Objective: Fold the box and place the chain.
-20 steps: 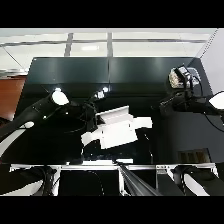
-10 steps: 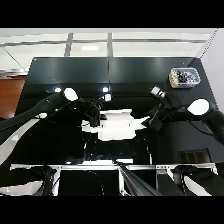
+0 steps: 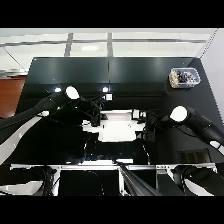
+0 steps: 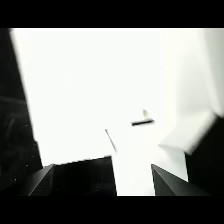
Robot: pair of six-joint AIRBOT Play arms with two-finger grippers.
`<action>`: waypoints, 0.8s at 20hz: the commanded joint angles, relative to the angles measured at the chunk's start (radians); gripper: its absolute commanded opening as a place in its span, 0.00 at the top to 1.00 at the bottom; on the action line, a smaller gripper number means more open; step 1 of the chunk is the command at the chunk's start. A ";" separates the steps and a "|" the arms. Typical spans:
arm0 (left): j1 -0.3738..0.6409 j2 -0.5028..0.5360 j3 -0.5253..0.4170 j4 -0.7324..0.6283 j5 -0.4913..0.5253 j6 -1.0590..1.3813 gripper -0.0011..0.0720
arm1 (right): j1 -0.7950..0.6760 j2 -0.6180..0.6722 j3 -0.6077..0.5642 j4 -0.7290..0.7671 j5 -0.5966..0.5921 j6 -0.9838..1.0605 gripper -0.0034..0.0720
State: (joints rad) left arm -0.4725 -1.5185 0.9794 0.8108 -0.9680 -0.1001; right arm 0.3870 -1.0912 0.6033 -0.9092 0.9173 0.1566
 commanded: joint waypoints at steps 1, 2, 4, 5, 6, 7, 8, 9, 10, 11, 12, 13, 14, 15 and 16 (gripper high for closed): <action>0.000 -0.001 0.001 0.003 -0.009 0.000 0.94 | 0.060 -0.015 -0.016 -0.004 -0.070 -0.109 0.02; 0.000 -0.001 0.001 0.003 -0.009 0.000 0.94 | 0.077 -0.024 -0.017 -0.001 -0.091 -0.109 0.02; 0.000 -0.001 0.001 0.003 -0.010 0.000 0.94 | 0.098 -0.039 -0.017 -0.005 -0.099 -0.109 0.02; 0.000 -0.001 0.001 0.003 -0.010 0.000 0.94 | 0.100 -0.039 -0.017 -0.010 -0.098 -0.109 0.02; 0.000 -0.001 0.001 0.003 -0.010 0.000 0.94 | 0.100 -0.039 -0.017 -0.010 -0.089 -0.109 0.02; 0.000 -0.001 0.001 0.003 -0.010 0.000 0.94 | 0.100 -0.039 -0.017 -0.012 -0.082 -0.109 0.02; 0.000 -0.001 0.001 0.004 -0.010 0.000 0.94 | 0.100 -0.039 -0.017 -0.012 -0.076 -0.109 0.02; 0.000 -0.001 0.001 0.004 -0.010 0.000 0.94 | 0.100 -0.037 -0.016 -0.012 -0.063 -0.114 0.02; 0.000 0.000 0.001 0.004 -0.010 0.000 0.94 | 0.100 -0.033 -0.016 -0.021 -0.047 -0.114 0.02; 0.000 0.000 0.001 0.004 -0.010 0.000 0.94 | 0.100 -0.020 -0.016 -0.043 -0.031 -0.113 0.02; 0.000 0.000 0.001 0.003 -0.010 0.000 0.94 | 0.100 -0.004 -0.015 -0.057 -0.022 -0.113 0.02; 0.000 0.000 0.001 0.004 -0.010 0.000 0.94 | 0.098 0.016 -0.016 -0.074 -0.020 -0.111 0.02; 0.000 0.000 0.001 0.004 -0.010 0.000 0.94 | 0.098 0.034 -0.016 -0.078 -0.019 -0.105 0.02; 0.000 0.000 0.001 0.003 -0.010 0.000 0.94 | 0.098 0.040 -0.016 -0.074 -0.016 -0.096 0.02; 0.000 0.000 0.001 0.003 -0.010 0.000 0.94 | 0.099 0.037 -0.017 -0.062 -0.011 -0.096 0.02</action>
State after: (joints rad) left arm -0.4728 -1.5185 0.9794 0.8143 -0.9787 -0.1005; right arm 0.4843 -1.0737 0.5869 -0.9676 0.8879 0.0494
